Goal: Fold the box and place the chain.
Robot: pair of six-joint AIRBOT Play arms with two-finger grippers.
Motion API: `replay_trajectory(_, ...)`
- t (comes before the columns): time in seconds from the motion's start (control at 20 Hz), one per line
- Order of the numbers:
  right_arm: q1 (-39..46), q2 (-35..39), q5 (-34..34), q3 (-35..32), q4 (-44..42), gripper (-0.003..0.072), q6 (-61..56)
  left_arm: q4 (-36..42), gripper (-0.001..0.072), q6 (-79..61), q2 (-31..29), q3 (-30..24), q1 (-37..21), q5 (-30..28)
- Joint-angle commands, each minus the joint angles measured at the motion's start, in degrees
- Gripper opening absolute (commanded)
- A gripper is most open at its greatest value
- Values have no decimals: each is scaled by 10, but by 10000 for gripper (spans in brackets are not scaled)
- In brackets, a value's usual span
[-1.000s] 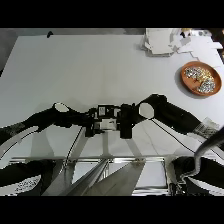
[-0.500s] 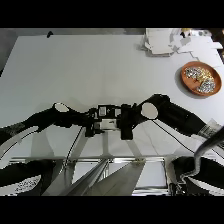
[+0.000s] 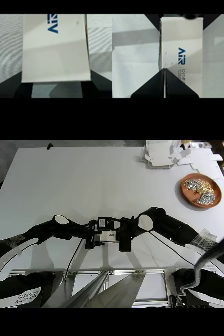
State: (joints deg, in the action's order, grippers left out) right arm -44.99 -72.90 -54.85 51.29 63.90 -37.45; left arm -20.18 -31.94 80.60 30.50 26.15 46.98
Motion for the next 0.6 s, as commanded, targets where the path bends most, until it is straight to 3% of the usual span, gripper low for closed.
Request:
replay_trajectory(0.0,-1,-5,-10,-10,-2,23,0,0,13,0,0,0,0,0)
replay_trajectory(0.55,0,-5,19,-37,-1,23,0,0,13,0,0,0,0,0)
